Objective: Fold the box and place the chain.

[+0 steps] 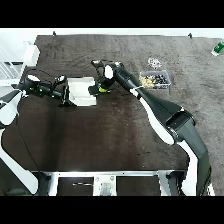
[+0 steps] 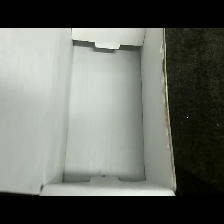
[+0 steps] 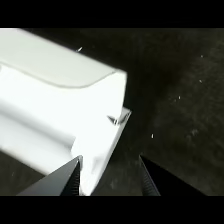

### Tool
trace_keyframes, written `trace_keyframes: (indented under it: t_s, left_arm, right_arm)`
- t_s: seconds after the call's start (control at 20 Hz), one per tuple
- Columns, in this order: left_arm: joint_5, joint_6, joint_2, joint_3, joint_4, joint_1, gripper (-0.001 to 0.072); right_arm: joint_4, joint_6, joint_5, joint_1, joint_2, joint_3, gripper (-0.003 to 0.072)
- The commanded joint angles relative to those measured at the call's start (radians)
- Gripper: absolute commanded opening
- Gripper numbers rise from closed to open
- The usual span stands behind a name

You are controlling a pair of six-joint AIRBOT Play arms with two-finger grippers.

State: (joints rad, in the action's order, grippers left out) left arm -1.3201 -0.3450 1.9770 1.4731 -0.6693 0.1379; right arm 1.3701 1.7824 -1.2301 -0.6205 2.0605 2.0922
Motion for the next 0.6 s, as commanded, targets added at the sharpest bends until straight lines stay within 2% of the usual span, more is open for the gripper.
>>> trace_keyframes:
  t_s: [0.0,0.15,0.35,0.55]
  left_arm:
    - [-0.004,-0.001,0.000,0.001,-0.002,0.000,0.0527]
    - [-0.004,-0.001,0.000,0.001,-0.002,0.000,0.0527]
    - [-0.004,-0.001,0.000,0.001,-0.002,0.000,0.0527]
    - [-0.004,-0.001,0.000,0.001,-0.002,0.000,0.0527]
  right_arm:
    - [0.000,-0.075,-0.060,0.013,-0.059,0.000,0.0452]
    - [0.003,-0.142,-0.106,0.047,-0.120,-0.001,0.0451]
    - [0.082,-0.169,-0.106,0.135,-0.192,-0.031,0.0451]
    - [0.140,-0.199,-0.069,0.251,-0.197,-0.071,0.0451]
